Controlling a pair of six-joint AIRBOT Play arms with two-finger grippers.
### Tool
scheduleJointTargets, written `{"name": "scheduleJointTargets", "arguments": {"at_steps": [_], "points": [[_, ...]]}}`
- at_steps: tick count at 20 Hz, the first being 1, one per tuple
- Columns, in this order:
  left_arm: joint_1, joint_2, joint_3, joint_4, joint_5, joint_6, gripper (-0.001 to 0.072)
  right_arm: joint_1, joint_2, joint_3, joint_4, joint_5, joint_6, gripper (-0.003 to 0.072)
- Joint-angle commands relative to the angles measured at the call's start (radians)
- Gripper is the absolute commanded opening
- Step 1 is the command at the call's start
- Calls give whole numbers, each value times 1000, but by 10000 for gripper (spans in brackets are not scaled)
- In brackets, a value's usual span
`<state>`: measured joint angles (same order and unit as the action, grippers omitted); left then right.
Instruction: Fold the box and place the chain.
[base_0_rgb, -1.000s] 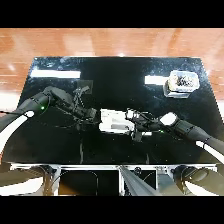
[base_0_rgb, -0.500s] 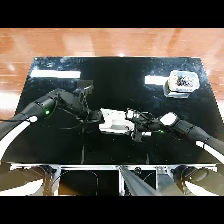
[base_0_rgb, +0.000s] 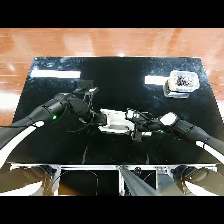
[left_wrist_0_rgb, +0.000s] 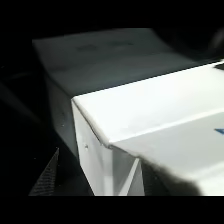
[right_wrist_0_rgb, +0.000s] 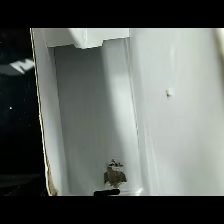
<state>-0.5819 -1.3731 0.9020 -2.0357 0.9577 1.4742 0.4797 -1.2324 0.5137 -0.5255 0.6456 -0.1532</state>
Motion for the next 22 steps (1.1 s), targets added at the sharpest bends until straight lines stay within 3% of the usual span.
{"name": "scheduleJointTargets", "arguments": {"at_steps": [1, 3, 7, 9, 11, 12, 22], "points": [[-91, 0, 57, 232, 11, -227, 591, 0, 0, 1, 0, 0, 1, 548], [-142, -5, 87, 311, 17, -352, 539, 0, 0, 1, 0, 0, 1, 548], [-217, -38, 105, 343, 43, -436, 525, 0, 0, 1, 0, -1, 1, 548], [-232, -47, 105, 416, 60, -517, 407, 0, 0, 1, 0, -1, 1, 548], [-232, -49, 105, 423, 63, -537, 392, 0, 0, 1, 0, -1, 1, 548], [-229, -50, 108, 417, 62, -536, 330, 0, 0, 1, 0, -1, 1, 548], [-219, -76, 119, 415, 10, -536, 319, 0, 0, 1, 0, -3, 3, 547]]}}
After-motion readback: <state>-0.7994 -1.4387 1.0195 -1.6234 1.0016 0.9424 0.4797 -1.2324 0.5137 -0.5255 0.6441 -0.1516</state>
